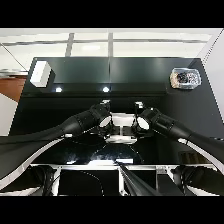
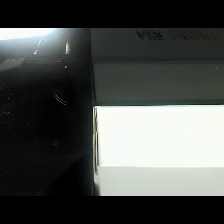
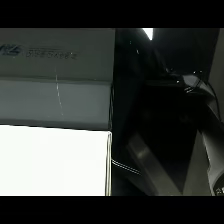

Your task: Fold the box and place the chain.

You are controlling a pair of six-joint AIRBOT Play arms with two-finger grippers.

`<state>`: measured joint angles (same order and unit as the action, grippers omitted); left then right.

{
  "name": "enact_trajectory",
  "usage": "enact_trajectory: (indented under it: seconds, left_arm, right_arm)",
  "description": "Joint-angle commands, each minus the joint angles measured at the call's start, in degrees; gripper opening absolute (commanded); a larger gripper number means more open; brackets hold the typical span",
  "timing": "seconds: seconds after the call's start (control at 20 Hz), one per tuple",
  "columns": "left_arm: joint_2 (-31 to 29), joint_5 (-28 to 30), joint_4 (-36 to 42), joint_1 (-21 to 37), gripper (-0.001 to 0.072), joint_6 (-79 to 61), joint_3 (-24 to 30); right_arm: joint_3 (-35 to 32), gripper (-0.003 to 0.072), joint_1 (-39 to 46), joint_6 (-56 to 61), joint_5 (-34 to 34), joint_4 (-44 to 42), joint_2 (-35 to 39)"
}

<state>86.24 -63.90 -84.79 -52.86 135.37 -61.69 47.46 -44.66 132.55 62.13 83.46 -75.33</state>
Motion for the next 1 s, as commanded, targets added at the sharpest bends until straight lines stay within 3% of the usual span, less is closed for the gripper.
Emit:
enact_trajectory:
  seconds: [0.0,0.2,0.3,0.35,0.65,0.95]
  left_arm:
    - [0.0,0.2,-0.2,0.0,0.0031,-0.1,0.0]
    - [0.0,0.2,-0.2,0.0,0.0031,-0.1,0.0]
    - [0.0,0.2,-0.2,0.0,0.0031,-0.1,0.0]
    - [0.0,0.2,-0.2,0.0,0.0031,-0.1,0.0]
    - [0.0,0.2,-0.2,0.0,0.0031,-0.1,0.0]
    - [0.0,0.2,-0.2,0.0,0.0031,-0.1,0.0]
  right_arm:
    - [0.0,0.0053,0.0,-0.1,-0.5,-0.4,-0.2]
    - [0.0,0.0071,0.0,-0.1,0.0,-0.4,-0.2]
    - [0.1,0.0324,0.0,0.0,0.4,-0.7,-0.1]
    - [0.1,0.0386,0.0,-0.1,0.8,-0.7,0.0]
    - [0.1,0.0385,0.0,-2.5,2.5,-0.1,3.2]
    - [0.1,0.0385,1.3,-8.2,5.7,1.1,14.9]
